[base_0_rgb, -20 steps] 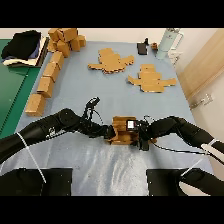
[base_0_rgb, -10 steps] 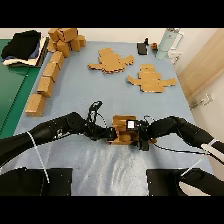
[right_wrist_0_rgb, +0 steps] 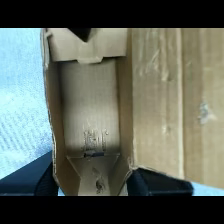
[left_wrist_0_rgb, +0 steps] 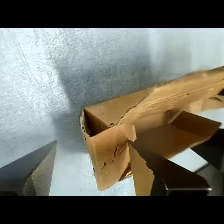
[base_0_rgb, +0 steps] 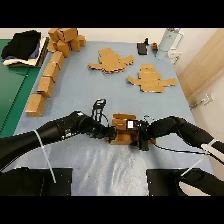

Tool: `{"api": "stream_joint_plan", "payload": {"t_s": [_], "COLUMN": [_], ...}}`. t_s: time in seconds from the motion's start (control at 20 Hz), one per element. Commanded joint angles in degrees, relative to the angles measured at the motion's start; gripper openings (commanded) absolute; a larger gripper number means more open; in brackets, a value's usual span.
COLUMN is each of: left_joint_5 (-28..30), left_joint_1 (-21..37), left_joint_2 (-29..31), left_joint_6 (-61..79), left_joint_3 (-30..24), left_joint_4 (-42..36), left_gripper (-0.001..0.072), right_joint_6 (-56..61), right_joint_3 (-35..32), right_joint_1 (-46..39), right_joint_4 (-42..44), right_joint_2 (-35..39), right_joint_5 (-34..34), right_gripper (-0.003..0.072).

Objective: Fold the box.

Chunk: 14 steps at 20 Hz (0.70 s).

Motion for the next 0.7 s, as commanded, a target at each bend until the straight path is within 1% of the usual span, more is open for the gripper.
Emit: {"api": "stream_joint_plan", "payload": {"t_s": [0.0,0.2,0.35,0.65], "left_joint_5": [-1.79,-4.22,-4.79,-5.62], "left_joint_1": [-2.49,-4.79,-5.86,-5.75], "left_joint_2": [-2.80,-6.82,-8.66,-9.11], "left_joint_6": [-6.29,-7.98,-9.01,-9.01], "left_joint_3": [3.56,7.10,9.03,9.33], "left_joint_4": [5.46,5.46,5.49,5.35], "left_gripper": [0.0655,0.0654,0.0655,0.0655], "right_joint_6": [0.00,-0.02,-0.02,0.00], "right_joint_3": [0.00,0.00,0.00,0.00], "right_joint_1": [0.02,0.02,0.02,0.02], "right_joint_4": [-0.09,-0.09,-0.09,-0.09], "right_joint_2": [-0.02,-0.02,-0.02,-0.02], "right_joint_5": [-0.02,0.00,0.00,0.00], "right_gripper": [0.0509,0.0509,0.0509,0.0509]}}
